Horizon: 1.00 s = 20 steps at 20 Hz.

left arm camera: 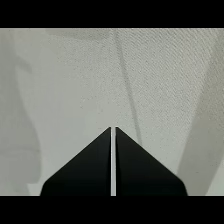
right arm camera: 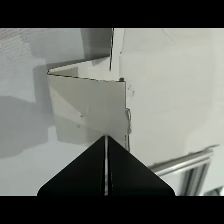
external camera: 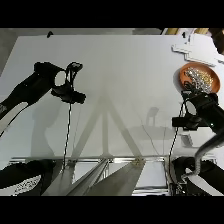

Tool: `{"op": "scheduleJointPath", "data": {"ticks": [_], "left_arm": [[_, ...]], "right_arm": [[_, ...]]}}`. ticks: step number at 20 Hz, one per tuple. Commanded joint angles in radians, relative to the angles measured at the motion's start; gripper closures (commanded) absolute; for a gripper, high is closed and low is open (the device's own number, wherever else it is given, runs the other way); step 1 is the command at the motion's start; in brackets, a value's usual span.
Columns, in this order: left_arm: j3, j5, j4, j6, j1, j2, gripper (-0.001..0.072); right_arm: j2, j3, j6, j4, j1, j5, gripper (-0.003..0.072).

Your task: Fold the box and place the chain.

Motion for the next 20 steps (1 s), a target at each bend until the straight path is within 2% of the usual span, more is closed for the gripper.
{"op": "scheduleJointPath", "data": {"ticks": [1,3,6,8,10,15,18,19,20], "left_arm": [[0.000,0.000,0.000,0.000,0.001,0.000,0.0681],[0.000,0.000,0.000,0.000,0.001,0.000,0.0681],[0.000,0.000,0.000,0.000,0.001,0.000,0.0681],[0.000,0.000,0.000,0.000,0.001,0.000,0.0681],[0.000,0.000,0.000,0.000,0.001,0.000,0.0681],[0.000,0.000,0.000,0.000,0.001,0.000,0.0681],[0.000,0.000,0.000,0.000,0.001,0.000,0.0681],[0.000,0.000,0.000,0.000,0.001,0.000,0.0681],[0.000,0.000,0.000,0.000,0.001,0.000,0.0681]], "right_arm": [[-0.001,0.001,0.000,0.001,-0.001,0.005,0.0666],[-0.001,0.001,-0.030,-0.002,-0.001,0.007,0.0666],[-0.001,0.052,-0.135,-0.023,-0.043,0.112,0.0666],[-0.001,0.125,-0.238,-0.070,-0.134,0.160,0.0666],[-0.001,0.200,-0.346,-0.128,-0.261,0.158,0.0668],[-0.001,0.294,-0.598,-0.239,-0.562,-0.074,0.0667],[-0.002,0.298,-0.555,-0.240,-0.687,-0.147,0.0664],[-0.010,0.298,-0.560,-0.238,-0.719,-0.184,0.0583],[-0.030,0.298,-0.558,-0.236,-0.745,-0.204,0.0383]]}}
